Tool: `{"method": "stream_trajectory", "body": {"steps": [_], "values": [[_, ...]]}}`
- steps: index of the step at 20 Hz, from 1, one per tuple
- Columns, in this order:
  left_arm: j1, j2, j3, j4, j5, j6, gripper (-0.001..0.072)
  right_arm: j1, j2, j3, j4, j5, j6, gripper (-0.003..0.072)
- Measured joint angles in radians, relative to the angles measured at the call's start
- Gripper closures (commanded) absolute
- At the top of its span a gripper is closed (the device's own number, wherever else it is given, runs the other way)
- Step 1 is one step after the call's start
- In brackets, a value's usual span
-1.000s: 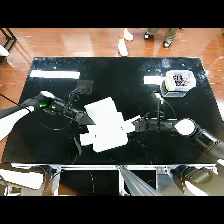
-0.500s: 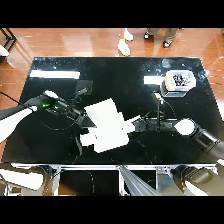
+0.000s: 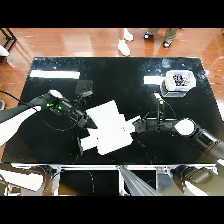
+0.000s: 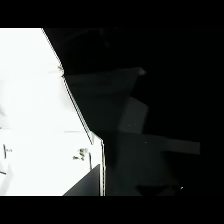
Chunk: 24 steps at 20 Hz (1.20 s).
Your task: Fold the box and place the chain.
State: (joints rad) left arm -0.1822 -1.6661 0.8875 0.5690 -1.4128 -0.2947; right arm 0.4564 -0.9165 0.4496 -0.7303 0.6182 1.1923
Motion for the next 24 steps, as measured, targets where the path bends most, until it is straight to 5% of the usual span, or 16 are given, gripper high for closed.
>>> {"method": "stream_trajectory", "body": {"steps": [1,2,8,16,24], "values": [[-0.003,0.000,0.000,0.000,0.000,0.000,0.0657,0.000,0.000,0.000,-0.002,0.001,0.000,0.0407],[-0.004,0.000,0.001,0.002,0.000,0.000,0.0692,0.000,0.000,0.000,-0.003,-0.001,0.001,0.0013],[-0.008,0.005,0.021,0.009,-0.003,-0.004,0.0696,-0.119,0.034,0.047,-0.096,0.108,0.001,-0.0010],[-0.069,0.153,0.042,0.076,0.140,0.069,0.0697,-0.446,0.325,0.172,-0.385,0.443,-0.005,-0.0009],[-0.184,0.263,0.043,0.160,0.266,0.344,0.0695,-0.496,0.403,0.169,-0.476,0.514,-0.036,-0.0010]]}}
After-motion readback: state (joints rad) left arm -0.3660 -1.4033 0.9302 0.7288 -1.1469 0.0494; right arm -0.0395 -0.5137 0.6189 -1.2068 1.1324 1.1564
